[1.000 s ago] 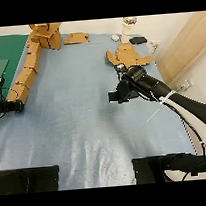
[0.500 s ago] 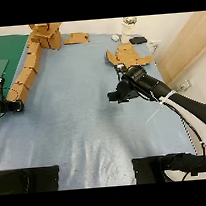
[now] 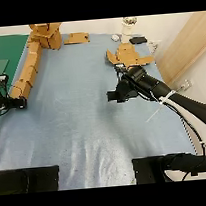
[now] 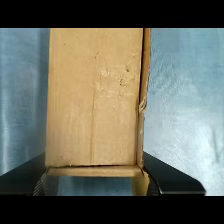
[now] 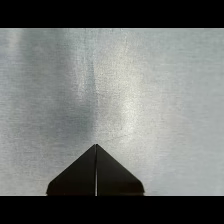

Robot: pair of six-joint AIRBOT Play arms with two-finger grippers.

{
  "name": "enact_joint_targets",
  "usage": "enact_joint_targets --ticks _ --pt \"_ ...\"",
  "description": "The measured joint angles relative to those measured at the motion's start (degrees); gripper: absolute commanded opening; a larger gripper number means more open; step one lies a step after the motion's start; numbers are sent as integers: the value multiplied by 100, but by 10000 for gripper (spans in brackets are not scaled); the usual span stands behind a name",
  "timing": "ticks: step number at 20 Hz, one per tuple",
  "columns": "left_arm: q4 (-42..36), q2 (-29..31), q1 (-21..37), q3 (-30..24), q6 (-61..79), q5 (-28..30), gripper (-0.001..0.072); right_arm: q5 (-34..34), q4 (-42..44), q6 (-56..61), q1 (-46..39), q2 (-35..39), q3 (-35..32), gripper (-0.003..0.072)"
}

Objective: Fold the box.

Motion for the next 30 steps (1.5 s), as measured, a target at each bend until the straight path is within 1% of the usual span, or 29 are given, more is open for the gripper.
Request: enact_joint_targets --ticks 5,11,12,13,14,19,22,24,25,30 --pt "-7 -68 -46 81 0 48 546 13 4 0 0 0 -2 4" --pt "-9 -98 -59 98 0 -96 548 15 55 -2 0 -2 -2 4" --pt "-7 -107 -59 96 0 -122 557 15 70 -2 0 0 -2 4" --pt "-9 -118 -59 98 0 -142 691 15 94 -2 2 -2 -2 4" --pt "-9 -131 -59 98 -2 -151 704 15 109 -2 2 -2 -2 4" --pt "72 -151 -37 105 -11 -264 704 15 140 -4 7 -2 -2 4" --pt "153 -76 15 103 11 -562 704 15 146 -4 7 0 -2 4" --pt "199 46 131 103 -4 -929 704 13 149 -4 7 0 -2 4" --pt "227 127 197 98 -26 -1132 704 15 146 -4 7 -2 -2 4" --pt "448 695 514 105 -243 -1718 704 15 151 -4 7 0 -2 4"
